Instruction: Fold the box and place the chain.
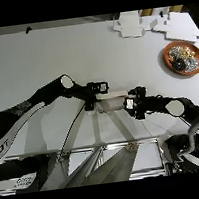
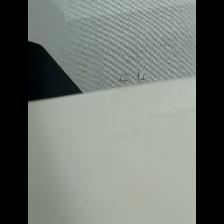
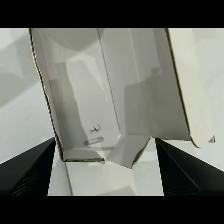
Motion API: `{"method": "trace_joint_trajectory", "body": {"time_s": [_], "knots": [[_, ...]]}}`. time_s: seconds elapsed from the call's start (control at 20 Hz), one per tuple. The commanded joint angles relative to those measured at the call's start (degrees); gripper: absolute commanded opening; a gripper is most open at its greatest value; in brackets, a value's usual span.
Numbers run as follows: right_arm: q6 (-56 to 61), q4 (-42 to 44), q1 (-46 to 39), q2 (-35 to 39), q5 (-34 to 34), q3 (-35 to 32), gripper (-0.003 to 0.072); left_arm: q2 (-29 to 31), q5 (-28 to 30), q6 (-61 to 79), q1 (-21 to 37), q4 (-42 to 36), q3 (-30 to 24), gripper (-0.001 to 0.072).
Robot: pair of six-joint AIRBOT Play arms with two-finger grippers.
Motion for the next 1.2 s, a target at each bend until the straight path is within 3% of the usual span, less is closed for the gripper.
{"method": "trace_joint_trajectory", "body": {"time_s": [0.0,0.45,0.6,0.85,1.15], "knots": [[-0.37,-0.39,-0.87,-0.04,0.81,0.59,0.0692,0.00,0.02,0.00,-0.02,0.00,0.04,0.0011],[-0.90,2.23,-4.66,-4.48,8.09,5.22,0.0691,0.00,0.02,0.00,-0.02,-0.02,0.04,0.0011],[-7.54,4.20,-7.63,-5.16,11.21,5.22,0.0691,0.00,0.00,0.00,-0.02,-0.02,0.04,0.0011],[-21.77,15.65,-12.92,-7.52,16.79,5.22,0.0691,0.00,0.02,0.00,-0.02,0.00,0.04,0.0011],[-24.70,16.83,-16.02,-13.94,20.31,5.22,0.0690,0.00,0.00,0.00,-0.02,-0.02,0.04,0.0011]]}}
